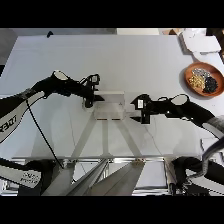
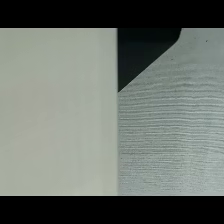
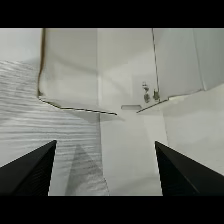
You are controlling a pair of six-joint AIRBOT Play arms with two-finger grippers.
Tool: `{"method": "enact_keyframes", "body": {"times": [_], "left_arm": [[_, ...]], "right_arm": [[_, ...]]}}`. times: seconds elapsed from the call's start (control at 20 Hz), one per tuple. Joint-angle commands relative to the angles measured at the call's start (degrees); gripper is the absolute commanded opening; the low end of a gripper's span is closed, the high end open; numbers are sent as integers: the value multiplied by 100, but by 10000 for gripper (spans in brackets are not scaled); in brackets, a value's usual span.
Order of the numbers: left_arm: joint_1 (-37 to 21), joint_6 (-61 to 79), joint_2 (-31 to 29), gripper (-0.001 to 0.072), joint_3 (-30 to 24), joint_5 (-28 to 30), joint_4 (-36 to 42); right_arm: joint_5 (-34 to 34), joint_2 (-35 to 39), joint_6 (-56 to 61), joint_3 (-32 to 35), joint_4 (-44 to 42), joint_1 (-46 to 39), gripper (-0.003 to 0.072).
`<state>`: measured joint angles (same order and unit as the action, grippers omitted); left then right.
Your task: Fold the box and place the chain.
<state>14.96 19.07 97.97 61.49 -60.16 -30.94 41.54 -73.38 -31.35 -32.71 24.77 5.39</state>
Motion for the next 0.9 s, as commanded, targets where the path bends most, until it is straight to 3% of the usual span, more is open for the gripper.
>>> {"method": "enact_keyframes", "body": {"times": [0.0,0.55,0.85], "left_arm": [[2,0,4,12,4,-4,2],[2,0,4,12,4,-4,2],[2,0,4,12,4,-4,2]], "right_arm": [[-232,-295,-190,0,-695,2,708],[-282,-564,-597,48,-1355,562,708],[-929,-566,328,46,-1659,555,708]]}}
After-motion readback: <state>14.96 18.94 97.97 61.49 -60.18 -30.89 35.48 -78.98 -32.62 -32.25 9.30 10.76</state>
